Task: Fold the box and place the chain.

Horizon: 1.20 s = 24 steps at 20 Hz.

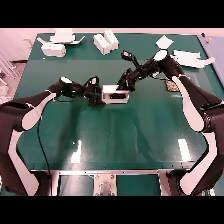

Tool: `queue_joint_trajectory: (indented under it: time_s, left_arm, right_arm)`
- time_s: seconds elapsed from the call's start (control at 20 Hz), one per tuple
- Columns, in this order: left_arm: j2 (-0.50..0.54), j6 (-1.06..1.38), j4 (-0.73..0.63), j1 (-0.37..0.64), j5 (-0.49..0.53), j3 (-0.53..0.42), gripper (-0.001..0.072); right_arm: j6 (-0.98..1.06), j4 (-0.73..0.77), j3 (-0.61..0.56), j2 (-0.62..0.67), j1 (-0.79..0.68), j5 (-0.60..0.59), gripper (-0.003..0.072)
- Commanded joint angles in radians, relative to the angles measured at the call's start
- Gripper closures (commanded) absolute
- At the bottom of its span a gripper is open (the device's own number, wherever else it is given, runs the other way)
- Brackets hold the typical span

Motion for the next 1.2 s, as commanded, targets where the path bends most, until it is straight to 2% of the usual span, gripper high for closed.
queue_joint_trajectory:
  time_s: [0.0,0.3,0.4,1.15]
  left_arm:
    - [0.001,0.001,0.001,0.000,-0.001,0.000,0.0193]
    - [0.001,0.001,0.001,0.000,-0.001,0.000,0.0193]
    - [0.001,0.001,0.001,0.000,-0.001,0.000,0.0193]
    - [0.001,0.001,0.001,0.000,-0.001,0.000,0.0192]
  right_arm:
    - [-0.006,-0.019,0.006,-0.001,0.000,-0.029,0.0418]
    - [-0.006,0.008,0.064,-0.001,0.000,-0.026,0.0423]
    - [-0.006,0.008,0.068,-0.001,0.000,-0.027,0.0473]
    - [0.011,-0.003,0.067,-0.031,0.000,0.006,0.0474]
